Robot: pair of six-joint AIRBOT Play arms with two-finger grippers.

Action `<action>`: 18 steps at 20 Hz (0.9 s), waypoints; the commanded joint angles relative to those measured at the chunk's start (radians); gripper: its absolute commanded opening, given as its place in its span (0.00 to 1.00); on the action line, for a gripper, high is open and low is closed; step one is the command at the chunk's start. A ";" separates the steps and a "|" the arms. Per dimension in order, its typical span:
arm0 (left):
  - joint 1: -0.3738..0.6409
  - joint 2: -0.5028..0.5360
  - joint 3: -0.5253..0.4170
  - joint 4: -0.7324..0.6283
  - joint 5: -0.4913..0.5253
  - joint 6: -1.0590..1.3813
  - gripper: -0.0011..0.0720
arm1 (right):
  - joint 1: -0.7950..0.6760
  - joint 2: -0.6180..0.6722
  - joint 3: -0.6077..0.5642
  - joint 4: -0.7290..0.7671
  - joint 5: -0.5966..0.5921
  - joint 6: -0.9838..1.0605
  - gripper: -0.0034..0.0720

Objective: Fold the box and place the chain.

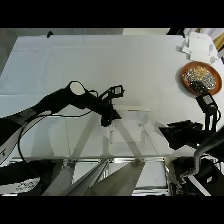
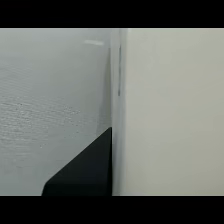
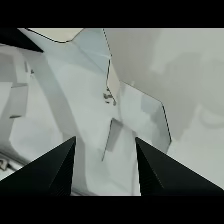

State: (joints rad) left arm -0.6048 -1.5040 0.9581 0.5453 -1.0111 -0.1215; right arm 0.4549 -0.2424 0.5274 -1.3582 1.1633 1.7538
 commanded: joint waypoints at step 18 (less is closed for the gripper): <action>-0.006 -0.114 -0.002 0.016 0.121 0.211 0.02 | 0.001 0.001 -0.001 -0.061 -0.042 0.000 0.59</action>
State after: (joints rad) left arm -0.6106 -1.6051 0.9569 0.5587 -0.8627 0.0372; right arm 0.4549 -0.2424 0.5274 -1.4143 1.1244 1.7531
